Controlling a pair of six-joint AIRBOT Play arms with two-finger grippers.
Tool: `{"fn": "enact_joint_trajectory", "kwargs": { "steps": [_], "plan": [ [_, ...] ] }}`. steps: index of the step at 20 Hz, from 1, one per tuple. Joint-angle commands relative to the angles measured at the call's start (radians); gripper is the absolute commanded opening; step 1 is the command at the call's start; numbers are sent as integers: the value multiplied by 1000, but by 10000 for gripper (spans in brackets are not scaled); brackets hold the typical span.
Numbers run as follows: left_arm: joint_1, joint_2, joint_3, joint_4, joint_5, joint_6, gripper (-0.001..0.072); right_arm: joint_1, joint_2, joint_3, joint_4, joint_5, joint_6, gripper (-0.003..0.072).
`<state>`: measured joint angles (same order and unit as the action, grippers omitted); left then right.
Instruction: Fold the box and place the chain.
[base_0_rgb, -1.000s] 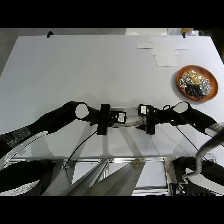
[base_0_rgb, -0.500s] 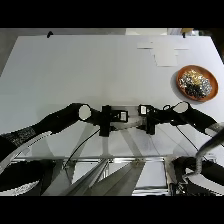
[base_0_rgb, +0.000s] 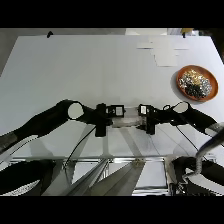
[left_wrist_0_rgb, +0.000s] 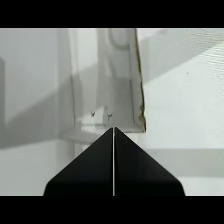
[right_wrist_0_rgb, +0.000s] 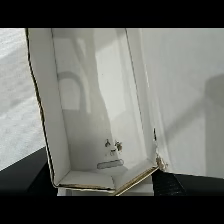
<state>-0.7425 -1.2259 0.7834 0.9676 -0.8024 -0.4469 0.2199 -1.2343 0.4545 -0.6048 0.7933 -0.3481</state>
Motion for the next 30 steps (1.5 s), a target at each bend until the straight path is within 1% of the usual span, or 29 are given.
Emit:
{"fn": "enact_joint_trajectory", "kwargs": {
  "steps": [1, 3, 5, 6, 7, 9, 10, 12, 14, 17, 23, 27, 30],
  "plan": [
    [41, 92, 0, 118, -81, -276, 2, 0, 0, 0, 0, 1, -1, 338],
    [79, 133, 0, 194, -148, -491, 2, 0, 0, 0, 0, 1, -1, 338],
    [117, 145, -4, 262, -204, -685, 2, 0, 0, 0, 0, 0, -1, 338],
    [136, 142, -19, 267, -204, -744, 2, 0, 0, 0, 0, 0, -1, 338],
    [155, 131, -46, 253, -184, -803, 2, 0, 0, 0, 0, 0, -1, 338],
    [179, 92, -105, 200, -127, -897, 2, 0, 0, 0, 0, 1, -1, 338],
    [183, 66, -117, 179, -123, -923, 2, 0, 0, 0, 0, 1, -1, 338],
    [183, 9, -117, 112, -124, -953, 2, 0, 0, 0, 0, 1, -1, 338],
    [181, -45, -117, 19, -102, -953, 2, 0, 0, 0, 0, 1, -1, 338],
    [180, -89, -117, -61, -90, -953, 2, 0, 0, 0, 0, 1, -1, 338],
    [180, -86, -117, -158, -48, -952, 2, 0, 0, 0, 0, 1, -1, 338],
    [164, -80, -115, -167, -40, -945, 9, 0, 0, 0, 0, 1, -1, 338],
    [136, -64, -114, -172, -5, -941, 10, 0, 0, 0, 0, 1, -1, 338]
  ]
}}
